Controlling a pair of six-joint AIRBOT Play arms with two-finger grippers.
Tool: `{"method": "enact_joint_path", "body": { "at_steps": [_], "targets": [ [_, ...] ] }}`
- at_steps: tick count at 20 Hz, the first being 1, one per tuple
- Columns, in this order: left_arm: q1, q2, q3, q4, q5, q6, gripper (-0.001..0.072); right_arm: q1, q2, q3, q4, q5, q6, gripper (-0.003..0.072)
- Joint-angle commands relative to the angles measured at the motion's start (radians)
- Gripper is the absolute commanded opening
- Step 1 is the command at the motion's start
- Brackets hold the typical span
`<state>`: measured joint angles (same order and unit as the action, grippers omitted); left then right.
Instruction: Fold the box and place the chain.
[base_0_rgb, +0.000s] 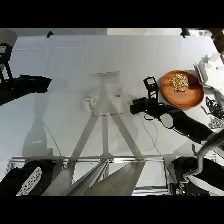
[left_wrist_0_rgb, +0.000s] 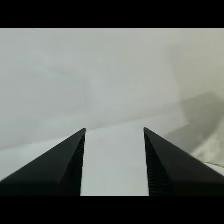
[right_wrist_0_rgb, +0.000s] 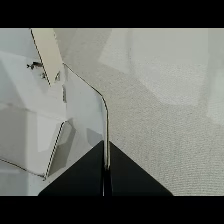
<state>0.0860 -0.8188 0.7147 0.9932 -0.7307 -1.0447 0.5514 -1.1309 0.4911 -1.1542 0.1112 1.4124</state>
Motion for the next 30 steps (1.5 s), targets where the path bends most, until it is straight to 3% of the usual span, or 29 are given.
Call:
{"method": "enact_joint_path", "body": {
  "at_steps": [1,3,6,7,9,10,15,17,20,24,25,28,30],
  "targets": [
    [-0.001,-0.001,0.001,-0.095,-0.085,-0.01,0.027,0.001,0.0,-0.001,0.0,0.0,0.0,0.0007],
    [-0.01,-0.001,0.001,-0.093,-0.198,-0.01,0.0149,0.001,0.0,-0.001,0.0,0.0,0.0,0.0007],
    [-0.061,-0.002,0.001,-0.076,-0.319,-0.007,0.0139,0.001,0.0,-0.001,0.0,0.0,0.0,0.0008],
    [-0.084,-0.002,0.001,-0.07,-0.329,-0.007,0.0204,0.001,0.0,-0.001,0.0,0.0,0.0,0.0008],
    [-0.129,-0.002,0.001,-0.045,-0.313,-0.006,0.0505,0.001,0.0,-0.001,0.0,0.0,0.0,0.0008],
    [-0.148,-0.002,0.002,-0.035,-0.293,-0.005,0.0536,0.001,0.0,-0.001,0.0,0.0,0.0,0.0008],
    [-0.175,-0.005,0.006,-0.035,-0.129,0.053,0.054,0.001,0.0,-0.001,0.0,0.0,0.0,0.0008],
    [-0.174,-0.034,0.026,-0.004,-0.143,0.139,0.0582,0.001,0.0,-0.001,0.0,0.0,0.0,0.0008],
    [-0.174,-0.158,0.141,0.017,-0.231,0.184,0.0651,0.001,0.0,-0.001,0.0,0.0,0.0,0.0008],
    [-0.174,-0.403,0.339,-0.007,-0.425,0.278,0.0662,0.001,0.0,-0.001,0.0,0.0,0.0,0.0008],
    [-0.174,-0.46,0.382,-0.04,-0.46,0.33,0.0711,0.001,0.0,-0.001,0.0,0.0,0.0,0.0008],
    [-0.174,-0.586,0.471,-0.17,-0.523,0.486,0.0707,0.001,0.0,-0.001,0.0,0.0,0.0,0.0008],
    [-0.174,-0.644,0.483,-0.248,-0.516,0.544,0.0707,0.001,0.0,-0.001,0.0,0.0,0.0,0.0008]
  ]
}}
